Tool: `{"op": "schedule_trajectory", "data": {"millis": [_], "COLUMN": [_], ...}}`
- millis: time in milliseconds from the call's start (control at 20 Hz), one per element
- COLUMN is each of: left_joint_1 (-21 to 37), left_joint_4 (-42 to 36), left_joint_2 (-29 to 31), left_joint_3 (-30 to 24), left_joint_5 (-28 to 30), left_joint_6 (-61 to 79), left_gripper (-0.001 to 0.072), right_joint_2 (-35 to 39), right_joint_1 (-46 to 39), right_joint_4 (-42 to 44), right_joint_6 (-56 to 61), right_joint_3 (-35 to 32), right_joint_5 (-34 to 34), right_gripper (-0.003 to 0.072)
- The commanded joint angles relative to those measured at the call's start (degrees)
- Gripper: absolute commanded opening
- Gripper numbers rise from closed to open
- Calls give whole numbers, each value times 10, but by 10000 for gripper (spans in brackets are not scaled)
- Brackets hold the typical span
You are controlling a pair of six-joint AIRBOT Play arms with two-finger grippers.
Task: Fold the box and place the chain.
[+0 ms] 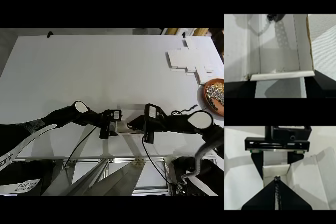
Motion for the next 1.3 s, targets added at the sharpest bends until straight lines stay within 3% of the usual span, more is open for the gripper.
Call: {"op": "schedule_trajectory", "data": {"millis": [0,100,250,450,700,950,1100,1250], "left_joint_1": [0,0,0,0,0,0,0,0], "left_joint_4": [0,0,0,0,0,0,0,0], "left_joint_2": [0,0,0,0,0,0,0,0], "left_joint_3": [0,0,0,0,0,0,0,0], "left_joint_5": [0,0,0,0,0,0,0,0], "left_joint_6": [0,0,0,0,0,0,0,0], "left_gripper": [289,289,289,289,289,289,289,289], "right_joint_2": [-55,-68,-54,-9,31,-3,-45,-80], "right_joint_1": [9,9,-6,-98,-212,-214,-214,-214], "right_joint_4": [0,-5,-38,-134,-196,-352,-353,-353], "right_joint_6": [23,23,23,50,-37,-36,-36,-38], "right_joint_3": [0,0,12,68,89,89,88,88], "right_joint_5": [-33,-42,-7,84,160,138,111,71], "right_gripper": [49,206,280,269,236,231,217,113]}}
